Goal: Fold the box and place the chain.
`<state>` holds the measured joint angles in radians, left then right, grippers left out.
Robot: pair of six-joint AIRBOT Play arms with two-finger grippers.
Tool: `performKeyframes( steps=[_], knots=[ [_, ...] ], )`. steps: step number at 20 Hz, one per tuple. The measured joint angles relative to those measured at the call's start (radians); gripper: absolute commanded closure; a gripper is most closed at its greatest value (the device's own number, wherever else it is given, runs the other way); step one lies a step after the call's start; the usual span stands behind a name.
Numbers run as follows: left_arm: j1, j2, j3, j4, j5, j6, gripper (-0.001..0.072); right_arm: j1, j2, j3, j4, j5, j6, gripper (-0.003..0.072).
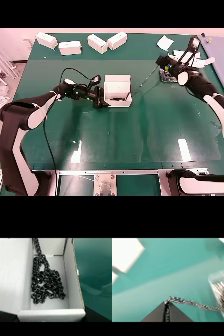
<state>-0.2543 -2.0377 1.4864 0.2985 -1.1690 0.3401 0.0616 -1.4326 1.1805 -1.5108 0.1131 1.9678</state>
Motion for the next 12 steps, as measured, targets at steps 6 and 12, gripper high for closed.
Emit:
performKeyframes(
  steps=[6, 12],
  knots=[
    [0.0, 0.0, 0.0, 0.0, 0.001, 0.0, 0.0176, 0.155, 0.245, 0.0, -0.007, 0.029, -0.113, 0.0679],
    [0.0, 0.0, 0.0, 0.0, 0.001, 0.0, 0.0176, 0.383, 0.382, 0.0, -0.011, 0.046, -0.212, 0.068]
  ],
)
